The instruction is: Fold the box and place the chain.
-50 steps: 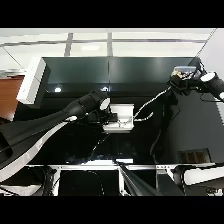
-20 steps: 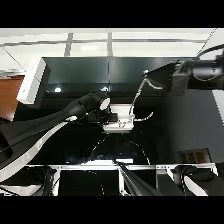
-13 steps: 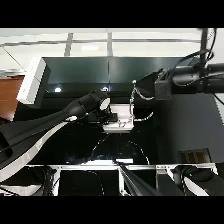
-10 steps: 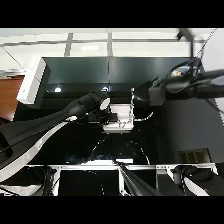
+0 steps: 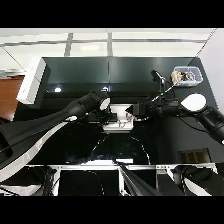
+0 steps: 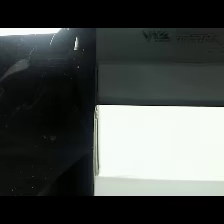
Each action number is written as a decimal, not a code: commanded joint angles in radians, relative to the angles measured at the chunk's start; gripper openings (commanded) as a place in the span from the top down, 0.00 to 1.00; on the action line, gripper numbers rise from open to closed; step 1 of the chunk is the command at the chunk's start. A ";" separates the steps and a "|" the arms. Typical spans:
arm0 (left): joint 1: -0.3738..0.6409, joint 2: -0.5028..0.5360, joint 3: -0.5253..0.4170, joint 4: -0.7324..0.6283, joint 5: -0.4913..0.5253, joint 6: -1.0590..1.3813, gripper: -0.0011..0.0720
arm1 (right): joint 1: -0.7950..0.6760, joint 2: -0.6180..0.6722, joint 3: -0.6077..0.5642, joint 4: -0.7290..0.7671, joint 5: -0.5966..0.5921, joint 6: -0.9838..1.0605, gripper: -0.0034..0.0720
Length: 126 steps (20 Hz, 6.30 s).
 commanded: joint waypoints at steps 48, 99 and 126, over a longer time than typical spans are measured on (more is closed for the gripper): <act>0.000 0.000 0.000 -0.029 0.001 0.000 0.94 | -0.312 0.275 0.166 -0.008 0.282 0.053 0.92; 0.000 0.000 0.000 -0.030 -0.003 0.000 0.94 | -0.116 -0.253 -0.126 -0.042 -0.068 -1.534 0.05; 0.000 0.000 0.000 -0.029 -0.003 0.000 0.94 | -0.141 -0.058 -0.122 -0.169 -0.077 -1.045 0.92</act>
